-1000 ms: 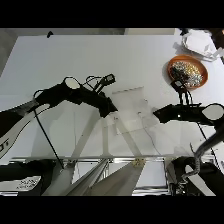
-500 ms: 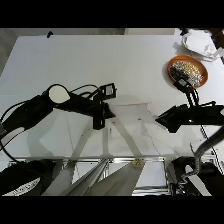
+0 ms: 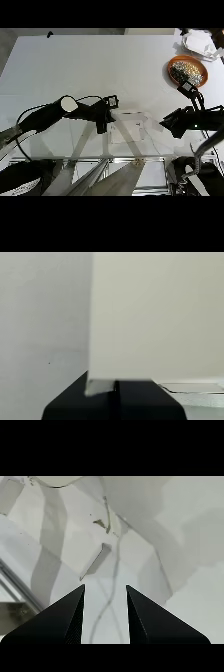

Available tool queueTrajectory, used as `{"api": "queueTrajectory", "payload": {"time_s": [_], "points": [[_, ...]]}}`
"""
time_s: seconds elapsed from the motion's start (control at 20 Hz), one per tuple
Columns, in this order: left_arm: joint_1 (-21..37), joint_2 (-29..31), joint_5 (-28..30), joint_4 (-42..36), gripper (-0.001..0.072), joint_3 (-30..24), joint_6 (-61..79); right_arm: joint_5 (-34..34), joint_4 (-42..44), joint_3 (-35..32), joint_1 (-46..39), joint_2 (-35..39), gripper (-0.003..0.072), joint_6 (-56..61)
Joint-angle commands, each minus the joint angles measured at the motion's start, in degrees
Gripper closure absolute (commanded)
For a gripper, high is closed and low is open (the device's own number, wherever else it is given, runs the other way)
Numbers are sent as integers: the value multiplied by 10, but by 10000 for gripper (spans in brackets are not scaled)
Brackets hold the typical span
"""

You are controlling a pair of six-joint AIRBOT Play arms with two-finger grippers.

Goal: Fold the box and place the chain.

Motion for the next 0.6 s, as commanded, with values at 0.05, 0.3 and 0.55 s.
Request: {"api": "queueTrajectory", "payload": {"time_s": [0.05,0.3,0.55], "points": [[-1,-39,52,-18,701,-2,24,-19,-2,0,0,2,391,-1],[-1,-41,12,-84,702,-2,237,-43,-2,0,0,2,390,-1],[0,-72,24,-158,702,-2,275,-43,-2,0,0,2,390,-1]]}}
